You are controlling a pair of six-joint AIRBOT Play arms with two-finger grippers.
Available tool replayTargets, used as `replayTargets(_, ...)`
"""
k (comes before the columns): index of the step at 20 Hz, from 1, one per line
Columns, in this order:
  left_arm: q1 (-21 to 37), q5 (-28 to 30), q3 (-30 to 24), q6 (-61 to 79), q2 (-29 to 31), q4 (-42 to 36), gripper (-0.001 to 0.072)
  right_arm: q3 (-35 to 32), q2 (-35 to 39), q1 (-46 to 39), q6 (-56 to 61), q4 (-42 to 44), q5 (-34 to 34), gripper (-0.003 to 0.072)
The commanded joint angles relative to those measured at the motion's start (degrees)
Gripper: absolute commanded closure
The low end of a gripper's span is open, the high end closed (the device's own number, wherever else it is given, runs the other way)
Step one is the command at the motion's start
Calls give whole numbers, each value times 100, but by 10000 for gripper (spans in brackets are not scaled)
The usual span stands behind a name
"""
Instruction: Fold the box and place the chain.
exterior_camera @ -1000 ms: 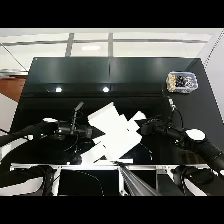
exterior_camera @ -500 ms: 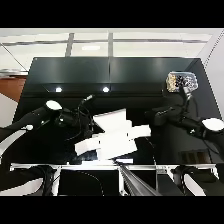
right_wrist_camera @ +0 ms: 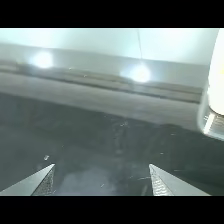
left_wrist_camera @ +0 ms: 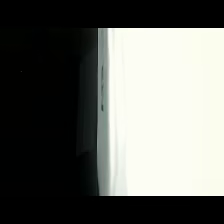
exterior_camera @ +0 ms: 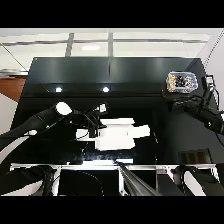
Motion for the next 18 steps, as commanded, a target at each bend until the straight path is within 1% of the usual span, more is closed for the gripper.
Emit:
replayTargets(1,-55,251,-55,765,-70,-376,677,24,2,227,-535,-15,442,-18)
replayTargets(3,-52,293,-120,1119,-72,-811,676,24,2,339,-533,50,437,-18)
replayTargets(4,-52,310,-146,1126,-74,-789,676,24,2,391,-535,44,437,-18)
replayTargets(8,-52,286,-232,1117,-76,-2,676,24,2,837,-743,-116,492,-18)
replayTargets(11,-55,304,-232,1117,-76,280,676,24,2,1447,-809,-968,417,-18)
replayTargets(13,-55,302,-232,1117,-79,315,676,24,2,1729,-780,-1443,415,-18)
replayTargets(17,-57,299,-232,1080,-92,286,676,22,-2,2028,-745,-1679,472,-19)
replayTargets(18,-57,302,-232,1027,-92,286,676,24,-2,2120,-955,-1746,557,-19)
